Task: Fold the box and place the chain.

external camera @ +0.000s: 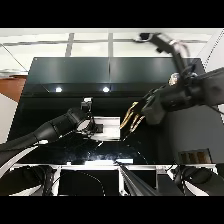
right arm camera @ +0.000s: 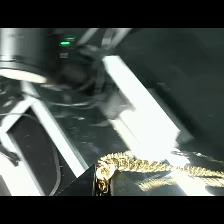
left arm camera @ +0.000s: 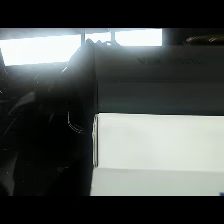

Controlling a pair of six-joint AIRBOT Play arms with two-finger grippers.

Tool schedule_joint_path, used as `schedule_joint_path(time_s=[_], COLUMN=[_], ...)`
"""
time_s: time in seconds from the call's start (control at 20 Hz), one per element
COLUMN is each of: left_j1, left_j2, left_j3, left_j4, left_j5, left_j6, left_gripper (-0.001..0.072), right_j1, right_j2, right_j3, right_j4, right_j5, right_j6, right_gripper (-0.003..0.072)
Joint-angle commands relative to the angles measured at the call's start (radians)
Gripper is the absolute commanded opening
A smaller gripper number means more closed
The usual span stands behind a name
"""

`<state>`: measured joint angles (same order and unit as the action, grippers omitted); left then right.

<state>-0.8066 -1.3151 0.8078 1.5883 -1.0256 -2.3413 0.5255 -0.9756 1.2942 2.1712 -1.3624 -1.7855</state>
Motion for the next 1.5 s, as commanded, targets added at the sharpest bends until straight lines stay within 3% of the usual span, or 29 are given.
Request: schedule_joint_path(time_s=[0.0, 0.4, 0.65, 0.7, 0.75, 0.8, 1.0, 1.15, 1.3, 1.4, 1.45], left_j1=[0.001, 0.001, 0.001, 0.001, 0.001, 0.001, 0.001, 0.001, 0.001, 0.001, 0.001], left_j2=[0.000, 0.000, 0.000, 0.000, 0.000, 0.000, 0.000, 0.000, 0.000, 0.000, 0.000], left_j3=[0.000, 0.000, 0.000, 0.000, 0.000, 0.000, 0.000, 0.000, 0.000, 0.000, 0.000], left_j4=[0.000, 0.000, 0.000, 0.000, 0.000, 0.000, 0.000, 0.000, 0.000, 0.000, 0.000], left_j5=[0.000, 0.000, 0.000, 0.000, 0.001, 0.001, 0.000, 0.000, 0.000, 0.000, -0.001], left_j6=[0.000, 0.000, 0.000, 0.000, 0.000, 0.000, 0.000, 0.000, 0.000, 0.000, 0.000], left_gripper=[0.0035, 0.0034, 0.0035, 0.0035, 0.0034, 0.0035, 0.0035, 0.0035, 0.0034, 0.0034, 0.0035], right_j1=[0.091, 0.183, 0.180, 0.175, 0.162, 0.142, -0.019, -0.186, -0.388, -0.489, -0.525], right_j2=[-0.054, -0.251, -0.285, -0.285, -0.285, -0.282, -0.237, -0.169, -0.140, -0.141, -0.143], right_j3=[-0.019, -0.019, -0.019, -0.019, -0.019, -0.019, -0.019, -0.031, -0.170, -0.318, -0.386], right_j4=[0.034, 0.022, -0.036, -0.036, -0.037, -0.037, -0.072, -0.278, -0.330, -0.333, -0.341], right_j5=[0.064, 0.123, 0.150, 0.149, 0.142, 0.130, 0.033, -0.009, 0.085, 0.235, 0.325], right_j6=[-0.003, -0.003, -0.002, -0.002, -0.002, -0.002, -0.025, -0.028, -0.001, 0.070, 0.088], right_gripper=[0.0019, 0.0021, 0.0023, 0.0127, 0.0410, 0.0450, 0.0451, 0.0450, 0.0450, 0.0469, 0.0718])
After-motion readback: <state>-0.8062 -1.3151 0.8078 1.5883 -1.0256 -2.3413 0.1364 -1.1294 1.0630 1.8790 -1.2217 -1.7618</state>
